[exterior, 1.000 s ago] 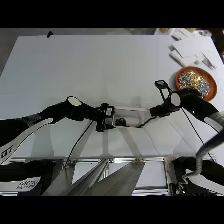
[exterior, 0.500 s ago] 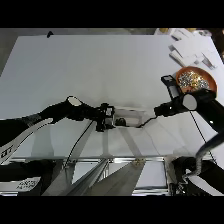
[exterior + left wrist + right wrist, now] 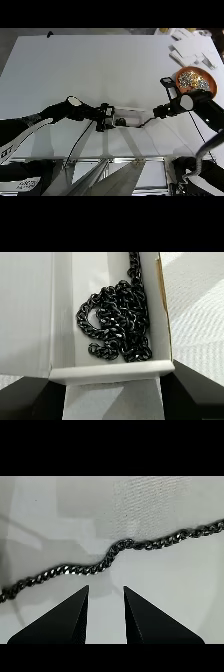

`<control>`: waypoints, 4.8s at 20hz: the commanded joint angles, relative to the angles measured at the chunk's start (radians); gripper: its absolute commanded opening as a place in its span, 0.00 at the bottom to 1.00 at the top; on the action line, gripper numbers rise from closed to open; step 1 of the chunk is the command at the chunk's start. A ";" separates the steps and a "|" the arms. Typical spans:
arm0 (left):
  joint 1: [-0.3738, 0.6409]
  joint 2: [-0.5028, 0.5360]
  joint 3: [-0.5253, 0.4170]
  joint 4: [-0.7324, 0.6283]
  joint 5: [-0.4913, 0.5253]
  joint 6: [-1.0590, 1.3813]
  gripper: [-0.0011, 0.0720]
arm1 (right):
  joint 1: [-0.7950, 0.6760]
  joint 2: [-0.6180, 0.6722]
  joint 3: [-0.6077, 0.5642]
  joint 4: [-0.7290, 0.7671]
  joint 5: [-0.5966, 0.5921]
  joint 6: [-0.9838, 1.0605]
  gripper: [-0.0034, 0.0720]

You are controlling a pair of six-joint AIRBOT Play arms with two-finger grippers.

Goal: Fold the box and place the chain.

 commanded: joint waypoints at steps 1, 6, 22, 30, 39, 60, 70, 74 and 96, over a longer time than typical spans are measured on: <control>0.000 0.000 0.000 0.000 0.000 0.000 0.11 | 0.000 -0.071 -0.002 0.000 -0.026 0.039 0.36; 0.000 0.000 0.000 0.000 0.000 0.000 0.11 | 0.000 -0.124 -0.002 0.001 -0.056 0.039 0.33; 0.000 0.000 0.000 0.000 0.000 0.000 0.11 | 0.000 0.127 -0.002 0.172 0.053 -0.129 0.06; 0.000 0.000 0.000 0.000 0.000 0.000 0.11 | 0.000 0.452 -0.002 0.622 0.093 -0.274 0.06; 0.000 0.000 0.000 0.000 0.000 0.000 0.11 | 0.000 0.468 -0.002 0.837 0.039 -0.357 0.06; 0.000 0.000 0.000 0.000 0.000 0.000 0.11 | 0.330 0.330 -0.034 0.678 -0.186 -0.249 0.06; 0.000 0.000 0.000 0.000 0.000 0.000 0.11 | 0.126 0.330 0.103 0.568 -0.150 -0.264 0.13; 0.000 0.000 0.000 0.000 0.000 0.000 0.11 | -0.104 0.310 0.111 0.408 -0.124 -0.220 0.06; 0.000 0.000 0.000 0.000 0.000 0.000 0.11 | -0.187 -0.198 0.093 0.156 -0.079 -0.118 0.43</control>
